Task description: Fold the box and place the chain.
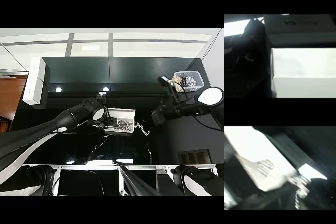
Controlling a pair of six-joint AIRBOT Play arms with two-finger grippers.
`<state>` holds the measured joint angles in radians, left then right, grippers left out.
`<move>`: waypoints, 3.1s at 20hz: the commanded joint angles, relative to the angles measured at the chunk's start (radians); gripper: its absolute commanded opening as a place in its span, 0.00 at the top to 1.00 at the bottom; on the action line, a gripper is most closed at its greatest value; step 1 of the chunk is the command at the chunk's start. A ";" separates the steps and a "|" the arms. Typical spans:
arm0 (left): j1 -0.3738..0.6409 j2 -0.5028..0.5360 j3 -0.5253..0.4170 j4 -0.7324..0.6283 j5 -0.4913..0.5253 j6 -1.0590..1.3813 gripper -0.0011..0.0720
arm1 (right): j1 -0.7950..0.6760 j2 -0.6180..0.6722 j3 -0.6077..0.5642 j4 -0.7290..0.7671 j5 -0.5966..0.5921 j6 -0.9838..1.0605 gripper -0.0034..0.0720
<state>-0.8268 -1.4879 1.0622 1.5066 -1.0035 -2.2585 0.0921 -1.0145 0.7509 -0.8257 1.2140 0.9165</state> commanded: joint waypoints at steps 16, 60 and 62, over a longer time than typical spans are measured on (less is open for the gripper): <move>0.000 0.000 0.001 0.000 0.001 0.000 0.94 | 0.252 -0.018 -0.354 -0.038 -0.675 -0.589 0.12; 0.000 0.000 0.001 0.000 0.002 0.000 0.94 | 0.257 0.082 -0.106 0.332 -0.304 0.150 0.82; 0.000 0.000 0.001 0.000 0.002 0.000 0.94 | 0.236 0.080 -0.105 0.279 -0.309 0.153 0.60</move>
<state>-0.8268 -1.4883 1.0622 1.5063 -1.0027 -2.2585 0.3237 -0.9119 0.6548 -0.4828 0.9474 1.0626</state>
